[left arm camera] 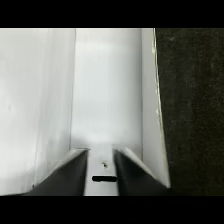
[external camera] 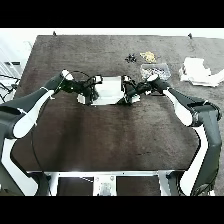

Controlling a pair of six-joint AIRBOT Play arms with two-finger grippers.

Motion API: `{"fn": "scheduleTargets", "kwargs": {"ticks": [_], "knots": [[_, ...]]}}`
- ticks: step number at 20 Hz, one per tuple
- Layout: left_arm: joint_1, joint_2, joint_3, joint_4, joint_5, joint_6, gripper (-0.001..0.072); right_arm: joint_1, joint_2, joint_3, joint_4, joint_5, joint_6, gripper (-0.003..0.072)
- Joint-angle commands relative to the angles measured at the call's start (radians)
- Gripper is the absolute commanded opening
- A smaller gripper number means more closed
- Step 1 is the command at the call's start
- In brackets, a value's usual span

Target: Fold the box and place the chain.

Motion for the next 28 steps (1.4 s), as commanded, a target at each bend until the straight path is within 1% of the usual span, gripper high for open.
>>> {"fn": "scheduleTargets", "kwargs": {"ticks": [1, 3, 4, 5, 6, 8, 9, 11, 12, 13, 14, 15, 16, 17, 18, 19, 21, 23, 25, 27, 28], "knots": [[-0.001, -0.001, 0.000, -0.005, -0.011, 0.000, 0.0351, 0.001, 0.000, 0.000, 0.000, 0.000, 0.001, 0.0397], [-0.001, -0.001, 0.000, -0.005, -0.011, 0.000, 0.0360, 0.001, 0.000, 0.000, 0.000, 0.000, 0.001, 0.0397], [-0.001, -0.001, 0.000, -0.005, -0.011, 0.001, 0.0382, 0.001, 0.000, 0.000, 0.000, 0.000, 0.001, 0.0397], [-0.001, -0.001, 0.000, -0.005, -0.010, 0.000, 0.0602, 0.001, 0.000, 0.000, 0.000, 0.000, 0.001, 0.0398], [-0.001, -0.001, 0.000, -0.006, -0.005, -0.002, 0.0671, 0.001, 0.000, 0.000, 0.000, 0.000, 0.001, 0.0397], [-0.001, -0.001, 0.000, -0.006, -0.002, -0.002, 0.0669, 0.001, 0.000, 0.000, 0.000, 0.000, 0.001, 0.0397], [-0.001, -0.001, 0.000, -0.006, -0.002, -0.001, 0.0632, 0.001, 0.000, 0.000, 0.000, 0.000, 0.001, 0.0397], [-0.001, 0.000, 0.000, -0.006, -0.003, -0.002, 0.0629, 0.001, 0.000, 0.000, 0.000, 0.000, 0.001, 0.0397], [-0.001, 0.000, 0.000, -0.005, -0.004, -0.001, 0.0517, 0.001, 0.000, 0.000, 0.000, 0.000, 0.001, 0.0397], [0.003, 0.000, 0.000, -0.005, -0.013, 0.000, 0.0328, 0.001, 0.000, 0.000, 0.000, 0.000, 0.001, 0.0397], [0.006, 0.000, 0.000, 0.000, -0.024, 0.000, 0.0226, 0.001, 0.000, 0.000, 0.000, 0.000, 0.001, 0.0397], [0.011, 0.000, 0.000, 0.008, -0.038, 0.000, 0.0153, 0.001, 0.000, 0.000, 0.000, 0.000, 0.001, 0.0397], [0.020, 0.000, 0.000, 0.017, -0.055, 0.000, 0.0108, 0.001, 0.000, 0.000, 0.000, 0.000, 0.001, 0.0397], [0.033, 0.000, 0.000, 0.020, -0.077, 0.000, 0.0108, 0.001, 0.000, 0.000, 0.000, 0.000, 0.001, 0.0397], [0.047, 0.001, 0.000, 0.017, -0.102, 0.000, 0.0090, 0.001, 0.000, 0.000, 0.000, 0.000, 0.001, 0.0397], [0.061, 0.001, 0.002, 0.017, -0.142, 0.002, 0.0020, 0.001, 0.000, 0.000, 0.000, 0.000, 0.001, 0.0397], [0.090, 0.003, 0.005, 0.008, -0.214, 0.000, 0.0020, 0.001, 0.000, 0.000, 0.000, 0.000, 0.001, 0.0397], [0.117, 0.003, 0.005, -0.037, -0.267, -0.005, 0.0018, 0.001, 0.000, 0.000, 0.000, 0.000, 0.001, 0.0397], [0.129, 0.022, 0.004, -0.093, -0.266, -0.037, 0.0016, 0.001, 0.000, 0.000, 0.000, 0.000, 0.001, 0.0397], [0.134, 0.074, 0.004, -0.156, -0.248, -0.042, 0.0015, 0.001, 0.000, 0.000, 0.000, 0.000, 0.001, 0.0397], [0.134, 0.111, 0.004, -0.161, -0.229, -0.077, 0.0015, 0.001, 0.000, 0.000, 0.000, 0.000, 0.001, 0.0397]]}}
